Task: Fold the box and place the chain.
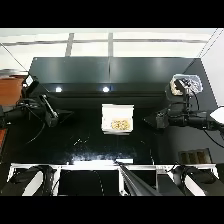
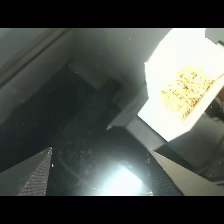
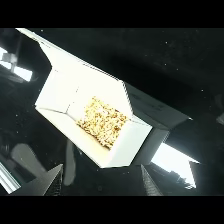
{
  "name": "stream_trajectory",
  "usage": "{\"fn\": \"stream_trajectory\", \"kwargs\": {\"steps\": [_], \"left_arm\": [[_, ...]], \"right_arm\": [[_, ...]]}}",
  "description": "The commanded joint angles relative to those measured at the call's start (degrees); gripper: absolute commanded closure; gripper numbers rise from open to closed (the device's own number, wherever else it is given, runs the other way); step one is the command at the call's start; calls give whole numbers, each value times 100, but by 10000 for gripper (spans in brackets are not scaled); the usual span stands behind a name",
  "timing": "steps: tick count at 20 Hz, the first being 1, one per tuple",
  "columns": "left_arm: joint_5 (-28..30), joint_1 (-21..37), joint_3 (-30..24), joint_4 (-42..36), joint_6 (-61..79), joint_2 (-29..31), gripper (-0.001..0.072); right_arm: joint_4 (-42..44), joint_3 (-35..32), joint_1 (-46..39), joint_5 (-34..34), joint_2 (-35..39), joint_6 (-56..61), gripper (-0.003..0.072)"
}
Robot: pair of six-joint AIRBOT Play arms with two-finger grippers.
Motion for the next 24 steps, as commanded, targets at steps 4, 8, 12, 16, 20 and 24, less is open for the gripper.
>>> {"fn": "stream_trajectory", "kwargs": {"steps": [4, 8, 12, 16, 20, 24], "left_arm": [[157, -52, -59, -190, 1628, -125, 21], [129, -55, -74, -481, 2771, -704, 18], [116, -164, -63, -730, 3845, -1561, 17], [48, -608, -63, -699, 4256, -2332, 17], [72, -1362, -63, -531, 4419, -2583, 17], [114, -1473, -63, -533, 4083, -2651, 9]], "right_arm": [[-13, 0, -4, -52, 4, 164, 117], [-15, 0, -4, -52, 4, 267, 117], [-13, 0, -4, -52, 4, 415, 117], [-15, 0, -4, -142, 4, 463, 117], [-20, 0, -4, -184, 4, 463, 117], [-24, 0, -4, -289, 4, 463, 117]]}}
